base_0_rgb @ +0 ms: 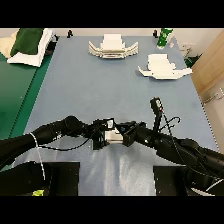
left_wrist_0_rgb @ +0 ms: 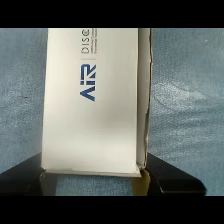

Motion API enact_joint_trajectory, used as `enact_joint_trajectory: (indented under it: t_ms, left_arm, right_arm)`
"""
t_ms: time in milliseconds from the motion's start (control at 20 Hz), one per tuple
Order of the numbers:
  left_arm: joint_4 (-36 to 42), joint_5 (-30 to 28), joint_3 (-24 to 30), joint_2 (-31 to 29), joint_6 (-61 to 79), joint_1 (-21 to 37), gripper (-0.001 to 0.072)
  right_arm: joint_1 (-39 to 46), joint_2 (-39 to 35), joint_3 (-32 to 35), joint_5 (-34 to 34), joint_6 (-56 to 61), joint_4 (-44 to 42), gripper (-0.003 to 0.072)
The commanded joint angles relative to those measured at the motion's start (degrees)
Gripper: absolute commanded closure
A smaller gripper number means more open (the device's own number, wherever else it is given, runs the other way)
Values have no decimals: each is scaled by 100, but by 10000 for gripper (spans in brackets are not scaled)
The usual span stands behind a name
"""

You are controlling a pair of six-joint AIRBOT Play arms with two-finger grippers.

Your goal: Fold the box.

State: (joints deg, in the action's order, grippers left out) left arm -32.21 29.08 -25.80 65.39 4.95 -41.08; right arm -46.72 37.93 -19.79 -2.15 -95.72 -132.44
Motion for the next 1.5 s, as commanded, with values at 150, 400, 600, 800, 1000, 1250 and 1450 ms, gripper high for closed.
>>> enact_joint_trajectory:
  t_ms: [150, 400, 600, 800, 1000, 1250, 1450]
  left_arm:
    - [31, -59, 2, -2, -4, -2, 106]
    - [33, -55, 2, -2, -11, -2, 107]
    - [33, -55, 2, -2, -55, -2, 108]
    - [26, -31, -11, -2, -173, -2, 344]
    - [26, -17, -28, -2, -173, -2, 341]
    - [2, -223, -107, -181, -203, 13, 341]
    - [2, -719, -105, -337, -203, 66, 342]
  right_arm:
    - [28, 138, -26, -28, 238, -4, 680]
    - [476, 46, -37, -219, 446, -2, 680]
    - [800, 46, -37, -579, 446, 4, 680]
    - [1001, 46, -37, -793, 446, 20, 680]
    - [999, 46, -37, -787, 446, 68, 680]
    - [999, 57, -37, -776, 446, 146, 680]
    - [999, 57, -37, -590, 446, 149, 680]
